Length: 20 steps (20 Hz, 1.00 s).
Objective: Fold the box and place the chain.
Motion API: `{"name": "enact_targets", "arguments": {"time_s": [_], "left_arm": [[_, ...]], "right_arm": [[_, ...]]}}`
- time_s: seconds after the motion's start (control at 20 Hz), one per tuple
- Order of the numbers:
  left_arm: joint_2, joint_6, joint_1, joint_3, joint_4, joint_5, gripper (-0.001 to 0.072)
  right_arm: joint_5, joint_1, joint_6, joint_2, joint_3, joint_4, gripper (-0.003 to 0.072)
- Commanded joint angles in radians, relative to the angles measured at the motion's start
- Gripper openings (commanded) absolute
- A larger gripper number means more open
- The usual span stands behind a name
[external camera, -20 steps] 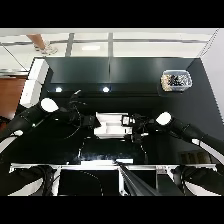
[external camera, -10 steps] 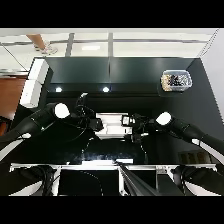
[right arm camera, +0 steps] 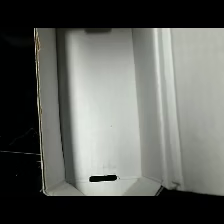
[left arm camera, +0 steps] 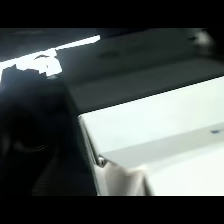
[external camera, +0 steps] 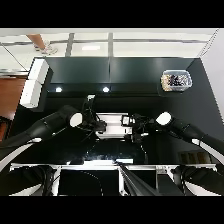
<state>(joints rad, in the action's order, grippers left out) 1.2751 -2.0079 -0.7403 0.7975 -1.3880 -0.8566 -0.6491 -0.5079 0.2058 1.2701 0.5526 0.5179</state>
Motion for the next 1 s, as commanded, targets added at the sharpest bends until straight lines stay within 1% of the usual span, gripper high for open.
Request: {"name": "enact_targets", "arguments": {"time_s": [0.0, 0.05, 0.1, 0.15, 0.5, 0.75, 0.8, 0.85, 0.9, 0.95], "left_arm": [[0.06, -0.177, -0.069, 0.084, -0.152, -0.146, 0.0462], [0.071, -0.184, -0.079, 0.098, -0.153, -0.164, 0.0428], [0.078, -0.201, -0.082, 0.109, -0.156, -0.172, 0.0358], [0.079, -0.216, -0.084, 0.113, -0.158, -0.171, 0.0331], [0.089, -0.319, -0.087, 0.124, -0.171, -0.175, 0.0331], [0.139, -0.319, -0.09, 0.159, -0.134, -0.177, 0.033], [0.142, -0.319, -0.092, 0.161, -0.125, -0.178, 0.028], [0.142, -0.319, -0.093, 0.161, -0.125, -0.178, 0.0256], [0.143, -0.319, -0.094, 0.161, -0.125, -0.179, 0.0256], [0.143, -0.319, -0.094, 0.161, -0.125, -0.179, 0.0228]], "right_arm": [[0.0, -0.001, 0.0, 0.0, 0.001, 0.0, 0.0486], [0.0, -0.001, 0.0, 0.0, 0.001, 0.0, 0.0486], [0.0, -0.001, 0.0, 0.0, 0.001, 0.0, 0.0486], [0.0, -0.001, 0.0, 0.0, 0.001, 0.0, 0.0486], [0.0, -0.001, 0.0, 0.0, 0.001, 0.0, 0.0486], [0.0, -0.001, 0.0, 0.0, 0.001, 0.0, 0.0486], [0.0, -0.001, 0.0, 0.0, 0.001, 0.0, 0.0486], [0.0, -0.001, 0.0, 0.0, 0.001, 0.0, 0.0487], [0.0, -0.001, 0.0, 0.0, 0.001, 0.0, 0.0486], [0.0, -0.001, 0.0, 0.0, 0.001, 0.0, 0.0486]]}}
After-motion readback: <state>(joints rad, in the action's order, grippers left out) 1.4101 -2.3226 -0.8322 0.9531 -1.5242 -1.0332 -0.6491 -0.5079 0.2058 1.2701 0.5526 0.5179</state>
